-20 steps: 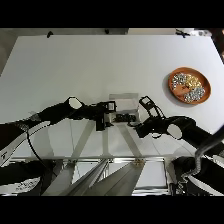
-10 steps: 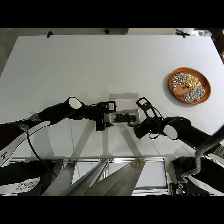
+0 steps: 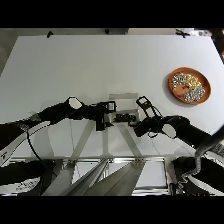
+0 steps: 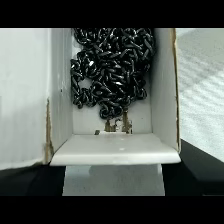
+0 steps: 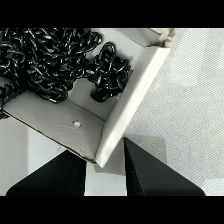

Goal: Fold the box and place the chain.

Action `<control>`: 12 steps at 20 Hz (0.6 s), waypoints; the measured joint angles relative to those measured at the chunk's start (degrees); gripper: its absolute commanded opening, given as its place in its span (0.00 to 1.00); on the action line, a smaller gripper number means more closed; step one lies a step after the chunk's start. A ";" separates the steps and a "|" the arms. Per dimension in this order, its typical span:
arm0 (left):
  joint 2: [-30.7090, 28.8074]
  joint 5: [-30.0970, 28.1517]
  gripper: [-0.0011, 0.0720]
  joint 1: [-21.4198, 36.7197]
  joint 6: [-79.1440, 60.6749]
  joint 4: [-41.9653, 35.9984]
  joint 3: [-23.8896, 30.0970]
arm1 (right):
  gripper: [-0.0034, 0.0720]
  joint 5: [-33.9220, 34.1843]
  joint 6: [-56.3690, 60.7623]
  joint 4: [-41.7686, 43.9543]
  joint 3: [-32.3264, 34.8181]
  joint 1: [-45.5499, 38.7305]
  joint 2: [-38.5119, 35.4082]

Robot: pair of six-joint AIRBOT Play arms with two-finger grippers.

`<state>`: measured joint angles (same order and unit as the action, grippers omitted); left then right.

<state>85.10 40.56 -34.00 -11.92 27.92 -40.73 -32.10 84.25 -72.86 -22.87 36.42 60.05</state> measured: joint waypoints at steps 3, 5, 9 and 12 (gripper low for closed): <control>0.00 0.02 0.55 0.00 0.00 0.00 0.00 | 0.23 1.29 -0.04 1.27 0.02 0.04 0.22; -0.04 0.22 0.55 0.02 -0.09 0.35 0.00 | 0.09 0.83 -0.04 1.90 0.04 0.33 0.17; 0.04 -0.07 0.55 -0.04 0.07 -0.20 0.00 | 0.06 -1.60 -0.26 3.04 0.11 1.40 -0.70; 0.04 -0.04 0.55 -0.04 0.02 -0.13 0.00 | 0.06 -5.07 -0.24 1.66 0.11 1.60 -2.47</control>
